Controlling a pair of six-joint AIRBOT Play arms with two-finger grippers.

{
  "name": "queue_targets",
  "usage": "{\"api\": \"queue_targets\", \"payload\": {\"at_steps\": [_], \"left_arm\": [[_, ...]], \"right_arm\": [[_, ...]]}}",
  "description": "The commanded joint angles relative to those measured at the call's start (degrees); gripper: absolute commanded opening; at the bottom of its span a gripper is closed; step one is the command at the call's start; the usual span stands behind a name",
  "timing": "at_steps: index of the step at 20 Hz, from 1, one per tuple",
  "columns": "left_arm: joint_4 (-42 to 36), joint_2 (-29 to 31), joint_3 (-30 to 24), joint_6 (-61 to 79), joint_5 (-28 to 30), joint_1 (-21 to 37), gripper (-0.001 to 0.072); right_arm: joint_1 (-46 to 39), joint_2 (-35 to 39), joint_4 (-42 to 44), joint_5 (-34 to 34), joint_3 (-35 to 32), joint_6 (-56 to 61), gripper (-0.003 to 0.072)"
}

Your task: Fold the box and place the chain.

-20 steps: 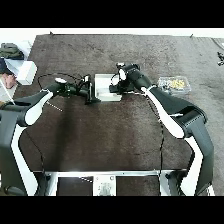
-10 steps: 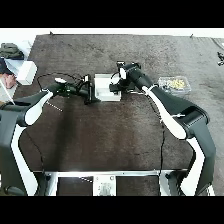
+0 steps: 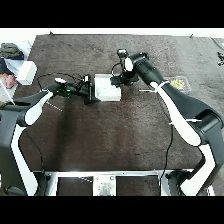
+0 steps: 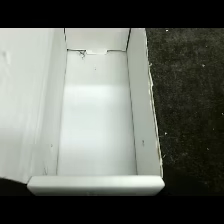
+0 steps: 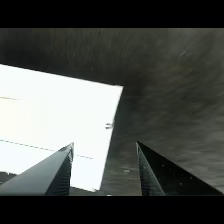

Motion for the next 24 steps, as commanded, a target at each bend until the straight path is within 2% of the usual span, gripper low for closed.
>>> {"api": "queue_targets", "payload": {"at_steps": [1,3,7,8,9,11,17,22,24], "left_arm": [[0.0,0.0,0.0,0.0,0.0,0.0,0.0234],[0.0,0.0,0.0,0.0,0.0,0.0,0.0235],[0.0,0.0,0.0,0.0,0.0,0.0,0.0234],[0.0,0.0,0.0,0.0,0.0,0.0,0.0235],[0.0,0.0,0.0,0.0,0.0,0.0,0.0234],[0.0,0.0,0.0,0.0,0.0,0.0,0.0234],[0.0,0.0,0.0,0.0,0.0,0.0,0.0235],[0.0,0.0,0.0,0.0,0.0,0.0,0.0235],[0.0,0.0,0.0,0.0,0.0,0.0,0.0235]], "right_arm": [[-1.7,5.2,-2.2,-2.3,-1.7,-4.9,0.0445],[-4.0,9.6,-2.2,-7.5,-6.5,-6.2,0.0445],[-9.6,20.8,-2.2,-21.6,-23.9,-7.8,0.0445],[-11.7,23.4,-2.1,-25.8,-28.8,-7.8,0.0433],[-13.8,25.3,-1.9,-28.5,-32.5,-7.7,0.0373],[-19.4,26.2,0.4,-28.7,-35.9,-7.9,0.0382],[-32.8,20.2,9.6,-20.4,-33.2,-20.7,0.0382],[-36.0,10.8,10.1,-10.3,-24.0,-26.2,0.0381],[-36.0,8.4,10.1,-9.7,-20.8,-26.2,0.0353]]}}
